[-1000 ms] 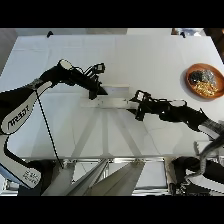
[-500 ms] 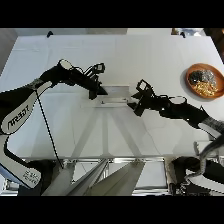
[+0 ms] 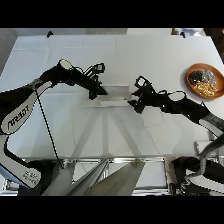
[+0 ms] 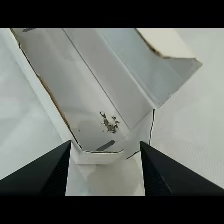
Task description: Fold the box and place the chain.
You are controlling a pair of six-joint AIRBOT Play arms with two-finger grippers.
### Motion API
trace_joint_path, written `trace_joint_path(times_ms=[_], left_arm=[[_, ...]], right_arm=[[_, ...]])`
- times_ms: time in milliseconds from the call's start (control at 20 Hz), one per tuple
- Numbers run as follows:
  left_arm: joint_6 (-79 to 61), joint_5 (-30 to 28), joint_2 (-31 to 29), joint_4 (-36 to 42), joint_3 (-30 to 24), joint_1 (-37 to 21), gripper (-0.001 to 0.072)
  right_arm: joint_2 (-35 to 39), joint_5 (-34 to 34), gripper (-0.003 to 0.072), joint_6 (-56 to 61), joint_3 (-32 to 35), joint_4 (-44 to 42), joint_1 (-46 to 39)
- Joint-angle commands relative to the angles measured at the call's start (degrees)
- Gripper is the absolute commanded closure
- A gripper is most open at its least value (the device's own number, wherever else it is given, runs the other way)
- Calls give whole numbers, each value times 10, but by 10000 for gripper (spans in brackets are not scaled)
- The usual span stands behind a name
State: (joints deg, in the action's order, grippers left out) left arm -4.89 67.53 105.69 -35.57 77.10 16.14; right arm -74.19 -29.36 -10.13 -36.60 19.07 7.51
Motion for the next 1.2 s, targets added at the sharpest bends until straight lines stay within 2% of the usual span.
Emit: trace_joint_path(times_ms=[0,150,400,750,900,1000,1150], left_arm=[[0,0,0,0,0,0,704],[0,0,0,0,0,0,704],[0,0,0,0,0,0,704],[0,0,0,0,0,0,704],[0,0,0,0,0,0,704],[0,0,0,0,0,0,704],[0,0,0,0,0,0,704]], right_arm=[[0,0,206,13,-10,36,0],[0,1,206,19,-11,41,0],[0,1,206,129,-21,169,0],[0,-2,206,97,-29,165,0],[3,-39,206,96,-29,210,0],[22,-74,206,89,-28,246,0],[77,-77,206,57,-6,254,0]])
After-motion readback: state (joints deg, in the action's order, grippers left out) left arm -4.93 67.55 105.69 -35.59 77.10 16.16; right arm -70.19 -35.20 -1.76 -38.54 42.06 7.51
